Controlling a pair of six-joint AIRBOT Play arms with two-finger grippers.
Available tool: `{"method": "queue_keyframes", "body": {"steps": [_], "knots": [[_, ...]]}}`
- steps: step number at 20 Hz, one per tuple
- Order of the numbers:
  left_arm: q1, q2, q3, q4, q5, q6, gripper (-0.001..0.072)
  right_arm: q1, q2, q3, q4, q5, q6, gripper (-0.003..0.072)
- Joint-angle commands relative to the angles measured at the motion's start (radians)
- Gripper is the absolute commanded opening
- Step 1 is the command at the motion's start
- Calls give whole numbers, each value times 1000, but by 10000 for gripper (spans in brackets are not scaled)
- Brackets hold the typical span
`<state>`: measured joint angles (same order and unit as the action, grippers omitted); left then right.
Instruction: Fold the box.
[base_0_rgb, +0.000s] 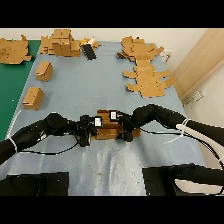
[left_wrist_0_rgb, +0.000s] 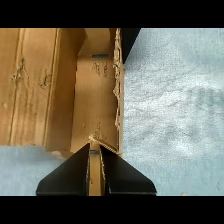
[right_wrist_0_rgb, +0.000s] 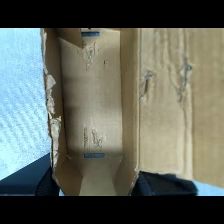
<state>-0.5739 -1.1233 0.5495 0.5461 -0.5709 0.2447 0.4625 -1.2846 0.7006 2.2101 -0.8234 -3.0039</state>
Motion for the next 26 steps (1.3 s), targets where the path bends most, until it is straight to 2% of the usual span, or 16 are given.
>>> {"method": "queue_keyframes", "body": {"steps": [1, 3, 5, 8, 10, 11, 15, 19, 26], "knots": [[2, 24, 0, 124, -15, -175, 101, 0, 0, 0, 0, 0, 1, 499], [2, 54, 0, 302, -15, -356, 101, 0, 0, 0, 0, 0, 1, 499], [2, 61, 0, 379, -24, -455, 102, 0, 0, 0, 0, 0, 1, 499], [2, 57, 0, 381, -25, -445, 104, 0, 0, 0, 0, 0, 1, 499], [2, 57, 0, 382, 38, -443, 109, 0, 0, 0, 0, 0, 1, 499], [2, 57, 0, 382, 57, -438, 135, 0, 0, 0, 0, 0, 1, 499], [2, 57, 0, 370, -2, -364, 135, 0, 0, 0, 0, 3, 1, 499], [2, 47, 6, 354, -8, -338, 135, 0, 0, 0, 0, 3, 1, 499], [2, -37, 88, 340, -34, -338, 136, 0, 0, 0, -7, 3, 1, 499]]}}
